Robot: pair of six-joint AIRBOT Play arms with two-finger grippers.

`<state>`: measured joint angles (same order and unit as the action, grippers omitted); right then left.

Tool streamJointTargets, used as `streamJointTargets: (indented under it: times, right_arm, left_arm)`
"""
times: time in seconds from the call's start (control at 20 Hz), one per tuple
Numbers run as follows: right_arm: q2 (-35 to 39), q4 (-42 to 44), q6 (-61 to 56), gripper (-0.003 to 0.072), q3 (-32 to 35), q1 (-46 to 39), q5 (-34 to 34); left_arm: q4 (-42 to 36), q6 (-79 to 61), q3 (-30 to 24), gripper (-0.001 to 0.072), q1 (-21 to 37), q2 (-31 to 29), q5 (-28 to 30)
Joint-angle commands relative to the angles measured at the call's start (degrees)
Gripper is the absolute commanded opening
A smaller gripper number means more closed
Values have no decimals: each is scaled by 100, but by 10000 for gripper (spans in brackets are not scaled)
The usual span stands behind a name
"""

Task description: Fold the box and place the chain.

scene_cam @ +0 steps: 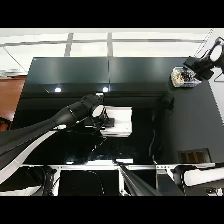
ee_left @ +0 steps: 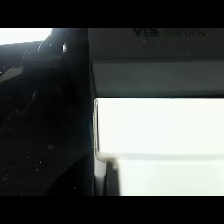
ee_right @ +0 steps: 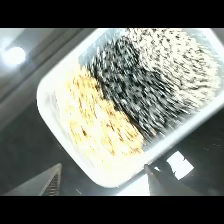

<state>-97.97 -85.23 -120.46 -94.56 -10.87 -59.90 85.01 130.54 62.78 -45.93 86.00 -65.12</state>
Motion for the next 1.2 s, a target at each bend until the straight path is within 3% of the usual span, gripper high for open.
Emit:
streamJointTargets:
  times: [0.0, 0.15, 0.45, 0.5, 0.55, 0.6, 0.85, 1.15]
  right_arm:
    - [-1187, 887, -529, 553, -1351, -306, -789]
    - [-1464, 1051, -673, 553, -1351, -306, -494]
    - [-1821, 1123, -632, 552, -1351, -289, -535]
    - [-1825, 1161, -470, 431, -1351, -291, -522]
    - [-1808, 1204, -293, 201, -1362, -293, -529]
    - [-1740, 1220, -81, 21, -1368, -293, -522]
    - [-935, 1178, 664, 12, -1373, -337, -415]
    - [553, 1174, 1493, 8, -1390, -450, -295]
  left_arm:
    - [0, -2, 4, 26, 4, -4, -4]
    - [-2, -2, 4, 26, 2, -4, -7]
    - [-2, -2, 4, 26, 2, -4, 0]
    - [-2, -2, 4, 26, 2, -4, 0]
    - [-2, -2, 4, 26, 2, -4, 0]
    - [0, -2, 4, 26, 2, -4, 0]
    - [0, -2, 4, 26, 2, -4, 20]
    - [-2, -2, 4, 26, 2, -4, 15]
